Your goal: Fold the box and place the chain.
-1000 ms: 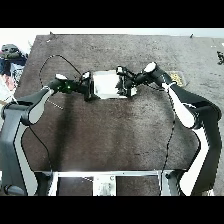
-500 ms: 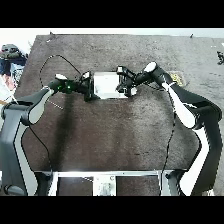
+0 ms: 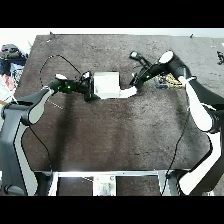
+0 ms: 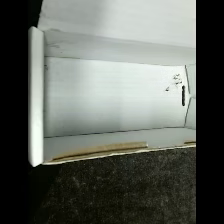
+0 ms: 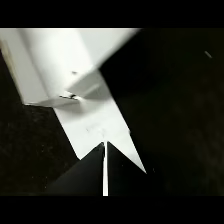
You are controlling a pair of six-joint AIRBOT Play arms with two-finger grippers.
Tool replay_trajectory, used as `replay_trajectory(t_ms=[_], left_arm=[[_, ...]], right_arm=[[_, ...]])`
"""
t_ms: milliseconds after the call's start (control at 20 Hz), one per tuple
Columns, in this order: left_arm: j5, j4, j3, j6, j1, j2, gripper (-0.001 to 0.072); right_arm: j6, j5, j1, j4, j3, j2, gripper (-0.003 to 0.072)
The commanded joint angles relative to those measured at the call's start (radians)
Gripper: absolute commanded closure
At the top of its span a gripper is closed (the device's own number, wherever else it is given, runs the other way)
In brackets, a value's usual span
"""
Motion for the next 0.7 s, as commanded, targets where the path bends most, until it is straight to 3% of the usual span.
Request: replay_trajectory(t_ms=[0, 300, 650], left_arm=[[0.0, 0.001, 0.001, 0.0, 0.0, 0.0, 0.0473], [0.0, 0.001, 0.001, 0.0, 0.0, 0.0, 0.0473], [0.0, 0.0, 0.001, 0.0, 0.0, 0.0, 0.0473]], right_arm=[[0.386, 0.0, -0.074, -0.013, 0.0, 0.023, 0.0658], [0.635, 0.019, -0.154, -0.012, -0.022, -0.039, 0.0657], [0.519, 0.044, -0.11, 0.253, -0.111, -0.137, 0.0654]])
